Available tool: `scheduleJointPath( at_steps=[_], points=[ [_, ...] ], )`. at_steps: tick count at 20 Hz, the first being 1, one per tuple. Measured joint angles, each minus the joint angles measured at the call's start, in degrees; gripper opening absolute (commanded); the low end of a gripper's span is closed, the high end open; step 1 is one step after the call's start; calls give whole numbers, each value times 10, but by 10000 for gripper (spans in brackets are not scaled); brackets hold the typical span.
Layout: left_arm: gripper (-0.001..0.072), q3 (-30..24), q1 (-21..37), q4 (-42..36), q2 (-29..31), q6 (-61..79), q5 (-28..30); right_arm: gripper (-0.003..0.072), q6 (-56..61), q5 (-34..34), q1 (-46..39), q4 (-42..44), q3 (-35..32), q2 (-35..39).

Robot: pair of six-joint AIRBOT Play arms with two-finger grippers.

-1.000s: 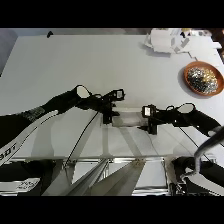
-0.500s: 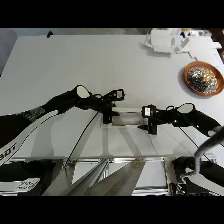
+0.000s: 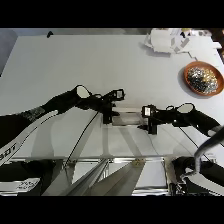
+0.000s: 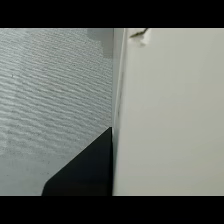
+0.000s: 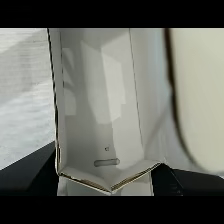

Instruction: Fold the box and place the chain.

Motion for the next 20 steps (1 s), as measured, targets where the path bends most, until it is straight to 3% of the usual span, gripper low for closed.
scheduleJointPath(
  at_steps=[5, 6, 12, 15, 20],
  points=[
    [10, 0, 0, 0, 0, 0, 0, 428, -9, -1, 0, 2, 0, -6],
    [10, 0, 0, 0, 0, 0, 0, 471, -10, -1, 0, 2, 0, -7],
    [10, 0, 0, 0, 0, 0, 0, 470, -15, -1, 0, 3, 0, -12],
    [10, 0, 0, 0, 0, 0, 0, 405, -16, -1, 0, 3, 0, -15],
    [10, 0, 0, 0, 0, 0, 0, 400, -16, 0, 0, 2, 0, -16]
  ],
)
